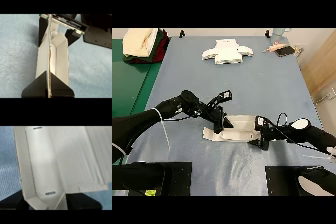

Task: Fold the box.

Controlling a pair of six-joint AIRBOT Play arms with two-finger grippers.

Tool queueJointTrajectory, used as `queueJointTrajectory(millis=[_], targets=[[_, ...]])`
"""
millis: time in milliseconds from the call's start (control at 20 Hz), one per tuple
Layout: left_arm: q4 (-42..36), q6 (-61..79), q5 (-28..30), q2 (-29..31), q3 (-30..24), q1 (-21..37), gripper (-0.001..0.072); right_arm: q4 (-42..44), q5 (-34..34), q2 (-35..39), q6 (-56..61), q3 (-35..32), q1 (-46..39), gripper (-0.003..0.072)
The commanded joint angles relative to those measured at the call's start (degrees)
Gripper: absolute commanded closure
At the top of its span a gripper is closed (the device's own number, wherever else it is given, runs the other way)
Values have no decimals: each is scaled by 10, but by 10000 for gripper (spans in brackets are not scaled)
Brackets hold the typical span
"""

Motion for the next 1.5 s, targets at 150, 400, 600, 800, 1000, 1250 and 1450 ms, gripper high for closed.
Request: queueJointTrajectory(millis=[150,400,600,800,1000,1250,1450], targets=[[0,0,0,0,0,0,693,23,7,1,-12,0,1,81],[0,0,0,0,0,0,693,23,7,1,-12,0,1,80],[0,0,0,0,0,0,693,17,1,0,-22,0,1,104],[0,0,0,0,0,0,692,12,1,0,-26,0,1,162],[0,0,0,0,0,0,693,7,-5,0,-42,0,1,170],[0,0,0,0,0,0,693,6,-9,0,-42,0,1,170],[0,0,0,0,0,0,693,7,-10,0,-42,0,1,170]])
